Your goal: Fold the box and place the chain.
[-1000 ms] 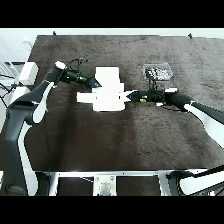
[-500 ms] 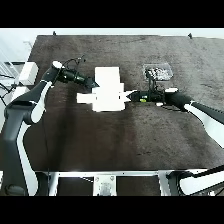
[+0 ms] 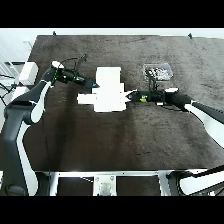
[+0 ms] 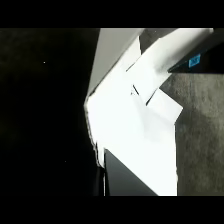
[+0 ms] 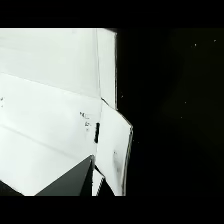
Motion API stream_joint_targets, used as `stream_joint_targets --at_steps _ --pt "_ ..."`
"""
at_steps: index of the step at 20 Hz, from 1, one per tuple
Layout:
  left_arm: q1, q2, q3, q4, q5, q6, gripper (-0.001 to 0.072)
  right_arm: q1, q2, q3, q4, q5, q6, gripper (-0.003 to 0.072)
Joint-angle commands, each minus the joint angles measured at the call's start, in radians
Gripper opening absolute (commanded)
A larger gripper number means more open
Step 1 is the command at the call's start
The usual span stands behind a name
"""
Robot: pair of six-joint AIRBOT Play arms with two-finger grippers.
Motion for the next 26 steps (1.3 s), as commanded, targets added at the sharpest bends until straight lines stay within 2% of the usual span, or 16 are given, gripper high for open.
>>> stream_joint_targets --at_steps 1,4,6,9,12,14,17,19,26 --pt "0.000 0.000 0.001 -0.019 -0.040 0.207 0.0016 -0.057 0.022 0.004 0.016 -0.001 0.001 0.0266" --pt "0.000 0.003 0.000 -0.068 -0.061 0.362 0.0012 -0.179 0.092 0.005 0.068 0.001 0.001 0.0266" --pt "0.000 0.017 -0.010 -0.097 -0.063 0.428 0.0012 -0.243 0.125 0.005 0.078 0.044 0.002 0.0266" --pt "-0.002 0.065 -0.072 -0.096 -0.045 0.523 0.0012 -0.288 0.134 0.003 0.077 0.103 0.002 0.0266" --pt "-0.023 0.116 -0.196 -0.093 0.051 0.640 0.0012 -0.290 0.134 0.000 0.076 0.106 0.001 0.0266" --pt "-0.045 0.114 -0.232 -0.092 0.087 0.697 0.0012 -0.284 0.134 0.000 0.076 0.113 0.001 0.0266" --pt "-0.064 0.109 -0.244 -0.093 0.145 0.782 0.0013 -0.285 0.134 0.000 0.076 0.113 0.000 0.0268" --pt "-0.064 0.104 -0.244 -0.093 0.157 0.784 0.0013 -0.290 0.134 0.000 0.069 0.113 0.000 0.0317" --pt "-0.059 0.101 -0.292 -0.124 0.191 0.799 0.0012 -0.291 0.133 0.000 0.065 0.112 -0.041 0.0316"
